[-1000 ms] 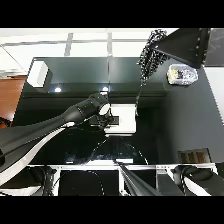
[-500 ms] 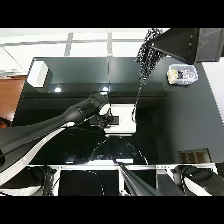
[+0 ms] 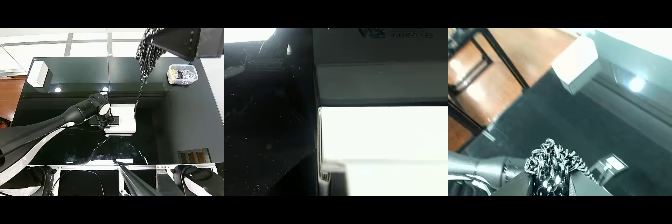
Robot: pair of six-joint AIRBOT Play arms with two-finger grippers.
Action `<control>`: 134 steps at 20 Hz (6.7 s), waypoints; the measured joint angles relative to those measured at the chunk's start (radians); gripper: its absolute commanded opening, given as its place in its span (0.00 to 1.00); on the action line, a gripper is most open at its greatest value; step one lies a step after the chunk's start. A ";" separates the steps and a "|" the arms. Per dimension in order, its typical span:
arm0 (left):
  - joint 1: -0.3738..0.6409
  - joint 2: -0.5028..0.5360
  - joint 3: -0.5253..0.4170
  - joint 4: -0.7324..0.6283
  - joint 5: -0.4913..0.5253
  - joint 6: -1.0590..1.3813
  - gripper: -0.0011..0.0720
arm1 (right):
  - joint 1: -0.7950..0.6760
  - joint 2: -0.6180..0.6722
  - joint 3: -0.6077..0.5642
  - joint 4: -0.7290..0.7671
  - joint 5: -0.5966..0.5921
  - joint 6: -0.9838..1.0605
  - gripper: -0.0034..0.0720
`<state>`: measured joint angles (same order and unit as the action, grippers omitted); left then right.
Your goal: Fold the box and place the chain.
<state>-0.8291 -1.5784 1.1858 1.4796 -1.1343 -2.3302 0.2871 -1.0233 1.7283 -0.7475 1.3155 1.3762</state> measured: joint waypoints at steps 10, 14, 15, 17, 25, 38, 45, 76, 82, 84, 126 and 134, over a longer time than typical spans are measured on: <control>0.000 0.000 0.000 0.000 0.000 0.000 0.05 | 0.013 -0.006 -0.093 -0.056 0.063 0.022 0.06; 0.000 0.000 0.000 0.000 0.000 0.000 0.05 | 0.054 -0.007 -0.289 -0.069 0.057 0.031 0.06; 0.000 0.000 0.000 0.000 0.000 0.000 0.05 | 0.060 -0.007 -0.340 -0.071 0.044 0.031 0.06; 0.000 0.000 0.000 0.000 0.000 0.000 0.05 | 0.067 -0.007 -0.442 -0.072 0.018 0.032 0.06; 0.000 0.000 0.000 0.000 0.000 0.000 0.05 | 0.092 -0.010 -0.814 -0.060 -0.207 0.035 0.06; 0.000 0.000 0.000 0.000 0.001 0.000 0.05 | -0.007 -0.020 -0.932 -0.143 -0.260 0.024 0.44; 0.001 0.011 0.000 -0.011 0.007 0.005 0.76 | -0.083 -0.018 -0.931 -0.174 -0.180 0.000 0.44; 0.458 0.467 -0.649 -0.834 0.360 2.414 0.99 | -0.091 -0.018 -0.931 -0.255 -0.208 0.003 0.44; 0.452 0.307 -0.578 -0.944 0.310 2.601 0.99 | -0.091 -0.018 -0.931 -0.251 -0.222 0.008 0.44; 0.447 0.280 -0.563 -0.970 0.299 2.629 0.99 | -0.091 -0.018 -0.931 -0.250 -0.222 0.008 0.44; 0.322 0.225 -0.513 -0.972 0.349 2.621 0.56 | -0.018 -0.224 -0.826 -0.004 -0.407 -0.486 0.99; 0.322 0.225 -0.513 -0.972 0.349 2.620 0.57 | 0.030 -0.183 -0.850 -0.035 -0.225 -0.941 0.99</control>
<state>-0.5072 -1.3537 0.6731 0.5079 -0.7853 0.2897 0.3172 -1.2060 0.8787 -0.7826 1.0904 0.4347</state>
